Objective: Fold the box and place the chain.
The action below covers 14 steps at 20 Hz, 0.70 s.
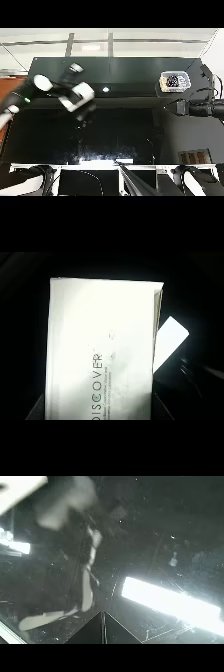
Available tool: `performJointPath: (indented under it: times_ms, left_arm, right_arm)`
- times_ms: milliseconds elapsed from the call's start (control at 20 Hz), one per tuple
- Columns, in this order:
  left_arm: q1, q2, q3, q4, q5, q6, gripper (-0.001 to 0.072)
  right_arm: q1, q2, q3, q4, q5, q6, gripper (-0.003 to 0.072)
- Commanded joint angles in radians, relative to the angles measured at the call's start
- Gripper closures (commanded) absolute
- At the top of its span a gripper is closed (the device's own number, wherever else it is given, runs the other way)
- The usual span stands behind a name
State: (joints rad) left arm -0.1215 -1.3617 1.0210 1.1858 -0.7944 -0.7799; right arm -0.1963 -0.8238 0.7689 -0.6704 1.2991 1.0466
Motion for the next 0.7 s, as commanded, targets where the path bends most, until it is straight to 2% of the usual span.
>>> performJointPath:
  times_ms: [0,150,300,400,550,600,650]
  left_arm:
    - [0.333,-0.134,0.161,0.023,-0.029,-0.143,0.0348]
    - [0.443,-0.321,0.388,-0.03,-0.062,-0.145,0.0349]
    - [0.452,-0.504,0.626,0.043,-0.045,-0.156,0.0349]
    - [0.46,-0.613,0.776,0.04,-0.045,-0.22,0.0348]
    - [0.464,-0.72,0.917,0.019,-0.081,-0.269,0.0348]
    - [0.463,-0.745,0.945,0.003,-0.109,-0.272,0.0303]
    - [0.457,-0.758,0.957,0.013,-0.124,-0.273,-0.0003]
  right_arm:
    - [0.0,0.0,-0.001,0.004,0.005,0.016,0.0672]
    - [0.0,0.0,-0.001,0.019,-0.003,0.024,0.0673]
    - [0.0,0.0,-0.001,0.024,-0.002,0.044,0.0672]
    - [0.0,0.0,-0.001,0.024,-0.002,0.066,0.0672]
    - [0.0,0.0,-0.001,0.022,-0.006,0.071,0.0672]
    - [0.0,0.0,-0.001,0.021,-0.021,0.071,0.0672]
    - [0.0,0.0,-0.001,0.022,-0.035,0.071,0.0672]
